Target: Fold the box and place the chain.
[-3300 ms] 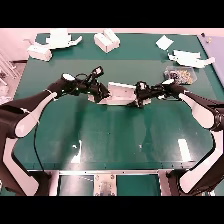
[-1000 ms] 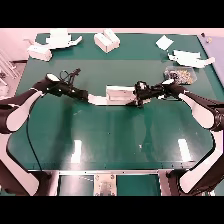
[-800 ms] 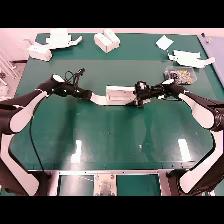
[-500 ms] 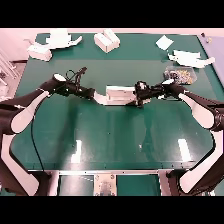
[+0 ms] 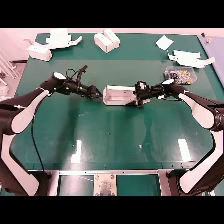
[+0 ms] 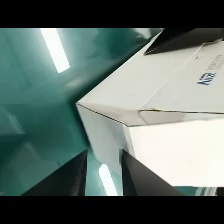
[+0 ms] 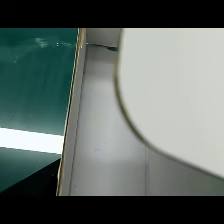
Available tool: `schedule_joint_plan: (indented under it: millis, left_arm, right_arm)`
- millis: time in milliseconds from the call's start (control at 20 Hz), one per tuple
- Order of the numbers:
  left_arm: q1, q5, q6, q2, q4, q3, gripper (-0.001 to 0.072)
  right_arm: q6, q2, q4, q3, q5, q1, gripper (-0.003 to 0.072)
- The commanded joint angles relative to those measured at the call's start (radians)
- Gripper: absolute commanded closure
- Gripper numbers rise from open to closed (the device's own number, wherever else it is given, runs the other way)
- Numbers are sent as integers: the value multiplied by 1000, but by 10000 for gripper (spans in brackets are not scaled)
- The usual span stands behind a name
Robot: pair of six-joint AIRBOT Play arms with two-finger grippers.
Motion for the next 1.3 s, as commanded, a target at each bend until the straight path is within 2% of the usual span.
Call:
schedule_joint_plan:
  millis: [0,300,500,900,950,1000,1250]
  left_arm:
    - [1,-37,6,1,-23,18,449]
    - [-36,-39,-11,1,-31,19,449]
    - [-48,-42,-18,1,-21,73,447]
    - [-63,-40,-102,1,68,88,444]
    - [-74,-40,-109,1,82,88,363]
    - [-85,-34,-132,1,114,93,333]
    - [-125,-30,-220,2,240,183,332]
  right_arm:
    - [0,0,0,0,0,0,106]
    - [0,0,0,0,0,0,106]
    - [0,0,0,0,0,0,106]
    - [0,0,0,0,0,0,106]
    - [0,0,0,0,0,0,105]
    - [0,0,0,0,0,0,106]
    - [0,0,0,0,0,0,106]
